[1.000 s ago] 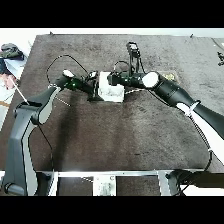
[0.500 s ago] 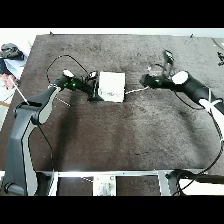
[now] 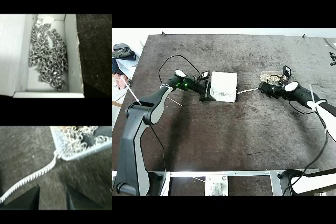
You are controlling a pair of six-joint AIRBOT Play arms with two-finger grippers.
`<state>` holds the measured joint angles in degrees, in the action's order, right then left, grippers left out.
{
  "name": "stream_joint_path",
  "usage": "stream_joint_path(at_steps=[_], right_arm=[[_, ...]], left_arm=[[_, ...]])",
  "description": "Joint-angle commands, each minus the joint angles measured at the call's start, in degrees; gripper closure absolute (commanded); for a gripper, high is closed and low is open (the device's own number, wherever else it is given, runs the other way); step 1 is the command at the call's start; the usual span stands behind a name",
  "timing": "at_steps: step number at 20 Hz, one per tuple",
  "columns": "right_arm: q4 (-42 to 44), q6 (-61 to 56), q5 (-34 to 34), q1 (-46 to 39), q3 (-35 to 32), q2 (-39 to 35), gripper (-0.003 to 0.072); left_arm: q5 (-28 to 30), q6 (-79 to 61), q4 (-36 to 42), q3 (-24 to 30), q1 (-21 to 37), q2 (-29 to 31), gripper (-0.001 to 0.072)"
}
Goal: Fold the box and place the chain.
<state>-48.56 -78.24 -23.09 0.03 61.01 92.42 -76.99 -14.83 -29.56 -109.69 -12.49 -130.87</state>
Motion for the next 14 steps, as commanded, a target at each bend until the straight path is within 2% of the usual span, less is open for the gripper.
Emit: stream_joint_path(at_steps=[1, 5, 6, 7, 8, 11, 14], right_arm=[[1.7, 0.0, 2.6, 2.2, 4.0, 4.9, 0.0331], [1.7, -2.7, 5.2, 3.1, 7.4, 8.0, 0.0349], [1.7, -2.6, 5.4, 3.1, 7.4, 8.1, 0.0416], [1.7, -2.6, 5.0, 3.1, 7.5, 8.1, 0.0561], [1.7, -2.6, 3.8, 3.1, 7.7, 8.1, 0.0671], [1.2, 0.5, -2.2, 4.3, 8.1, 4.8, 0.0673], [1.3, 3.6, -5.8, 6.6, 8.1, -3.1, 0.0673]], left_arm=[[0.0, 0.0, 0.0, 0.0, 0.0, 0.0, 0.0253], [0.0, 0.0, 0.0, 0.0, 0.0, 0.0, 0.0253], [0.0, 0.0, 0.0, 0.0, 0.0, 0.0, 0.0253], [0.0, 0.0, 0.0, 0.0, 0.0, 0.0, 0.0253], [0.0, 0.0, 0.0, 0.0, 0.0, 0.0, 0.0253], [0.0, 0.0, 0.0, 0.0, 0.0, 0.0, 0.0253], [0.0, 0.0, 0.0, 0.0, 0.0, 0.0, 0.0253]])
